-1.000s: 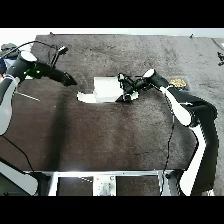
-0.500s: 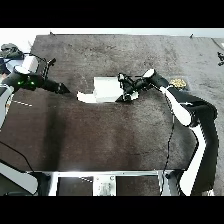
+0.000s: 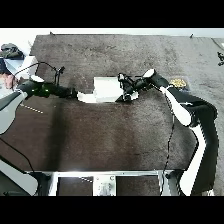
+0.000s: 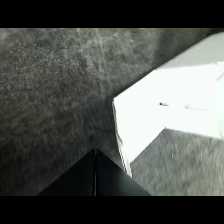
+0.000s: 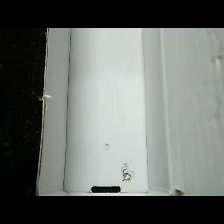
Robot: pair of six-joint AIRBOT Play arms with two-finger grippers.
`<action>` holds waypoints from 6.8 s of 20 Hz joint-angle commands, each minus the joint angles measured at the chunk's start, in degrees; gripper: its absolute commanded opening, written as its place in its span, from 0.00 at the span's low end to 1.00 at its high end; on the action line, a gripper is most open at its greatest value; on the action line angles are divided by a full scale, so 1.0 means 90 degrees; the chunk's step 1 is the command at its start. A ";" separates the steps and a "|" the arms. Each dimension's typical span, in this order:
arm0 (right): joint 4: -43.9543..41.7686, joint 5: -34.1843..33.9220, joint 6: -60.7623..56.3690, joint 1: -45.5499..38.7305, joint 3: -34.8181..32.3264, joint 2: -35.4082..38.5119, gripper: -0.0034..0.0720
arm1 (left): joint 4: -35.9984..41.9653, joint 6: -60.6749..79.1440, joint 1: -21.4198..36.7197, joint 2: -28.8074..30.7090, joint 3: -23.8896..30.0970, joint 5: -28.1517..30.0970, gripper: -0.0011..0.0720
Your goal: Fold the box and place the chain.
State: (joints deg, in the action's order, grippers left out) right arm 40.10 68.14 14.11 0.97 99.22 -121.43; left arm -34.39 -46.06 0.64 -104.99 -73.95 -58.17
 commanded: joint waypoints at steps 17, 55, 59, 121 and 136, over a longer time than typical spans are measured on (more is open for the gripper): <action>-0.0002 0.0002 0.0000 0.0002 0.0000 -0.0002 0.55 | 0.1059 -0.0534 -0.0605 -0.0165 -0.0665 -0.0362 0.36; 0.0000 0.0002 0.0000 0.0002 0.0000 -0.0002 0.55 | -0.3738 -0.5540 -0.2397 -0.0046 -0.2106 -0.0148 0.36; 0.0000 0.0000 0.0000 0.0002 0.0000 -0.0002 0.55 | -0.4182 -0.6108 -0.2611 -0.0406 -0.2657 -0.0644 0.36; 0.0000 0.0002 0.0000 0.0002 0.0000 -0.0002 0.55 | -0.0833 0.1370 -0.1035 0.0648 -0.2113 -0.0874 0.86; 0.0000 0.0000 0.0000 0.0002 0.0000 -0.0002 0.55 | 0.0474 0.5132 -0.0325 -0.0527 -0.1622 -0.0991 0.85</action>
State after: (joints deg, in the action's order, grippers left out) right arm 40.12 68.14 14.13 0.97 99.22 -121.43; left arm -32.97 -13.17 -3.38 -106.85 -88.64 -62.35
